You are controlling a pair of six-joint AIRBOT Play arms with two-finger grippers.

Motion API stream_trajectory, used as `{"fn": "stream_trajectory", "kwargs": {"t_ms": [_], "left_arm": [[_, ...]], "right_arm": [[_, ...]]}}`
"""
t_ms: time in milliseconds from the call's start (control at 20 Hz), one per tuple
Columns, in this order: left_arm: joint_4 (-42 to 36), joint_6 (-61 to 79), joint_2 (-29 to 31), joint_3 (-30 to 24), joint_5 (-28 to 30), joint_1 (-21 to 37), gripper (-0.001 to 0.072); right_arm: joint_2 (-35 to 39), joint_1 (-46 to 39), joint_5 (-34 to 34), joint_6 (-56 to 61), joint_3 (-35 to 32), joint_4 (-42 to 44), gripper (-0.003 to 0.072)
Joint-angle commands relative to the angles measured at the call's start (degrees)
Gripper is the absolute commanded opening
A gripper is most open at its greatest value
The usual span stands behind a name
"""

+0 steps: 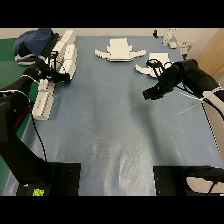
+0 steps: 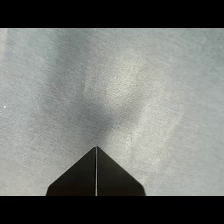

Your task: Fold the box.

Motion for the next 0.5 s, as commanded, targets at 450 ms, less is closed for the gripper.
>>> {"fn": "stream_trajectory", "kwargs": {"t_ms": [450], "left_arm": [[-0.1, -0.3, -0.9, 0.0, 1.0, 0.2, 0.0507]], "right_arm": [[0.0, 0.0, 0.0, 0.0, 0.0, 0.0, 0.0007]]}}
